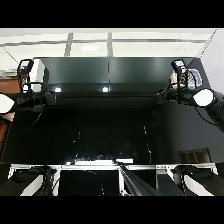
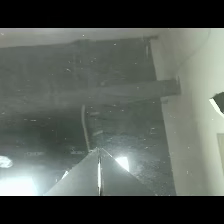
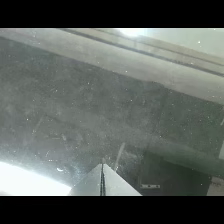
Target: Fold the box and place the chain.
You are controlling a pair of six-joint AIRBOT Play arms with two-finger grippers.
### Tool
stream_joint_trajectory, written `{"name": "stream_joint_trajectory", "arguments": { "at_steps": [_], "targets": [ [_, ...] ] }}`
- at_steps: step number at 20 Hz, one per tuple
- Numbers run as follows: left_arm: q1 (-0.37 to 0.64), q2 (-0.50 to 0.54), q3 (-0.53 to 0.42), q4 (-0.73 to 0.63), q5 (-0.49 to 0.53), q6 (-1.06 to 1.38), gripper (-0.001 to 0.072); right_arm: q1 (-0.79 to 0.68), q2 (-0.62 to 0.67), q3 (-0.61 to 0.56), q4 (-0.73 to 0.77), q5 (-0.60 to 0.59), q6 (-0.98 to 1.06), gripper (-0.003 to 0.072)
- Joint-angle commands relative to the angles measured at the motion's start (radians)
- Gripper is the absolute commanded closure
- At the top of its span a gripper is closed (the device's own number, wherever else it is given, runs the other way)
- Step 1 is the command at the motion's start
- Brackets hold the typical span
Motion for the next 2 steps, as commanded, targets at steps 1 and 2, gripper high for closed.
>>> {"name": "stream_joint_trajectory", "arguments": {
  "at_steps": [1, 2],
  "targets": [
    [0.006, 0.010, -0.011, 0.003, 0.007, -0.003, 0.0681, 0.001, 0.000, -0.001, 0.000, 0.000, 0.000, 0.0668],
    [0.006, 0.010, -0.011, 0.003, 0.007, -0.003, 0.0681, 0.001, 0.000, -0.001, 0.000, 0.000, 0.000, 0.0668]
  ]
}}
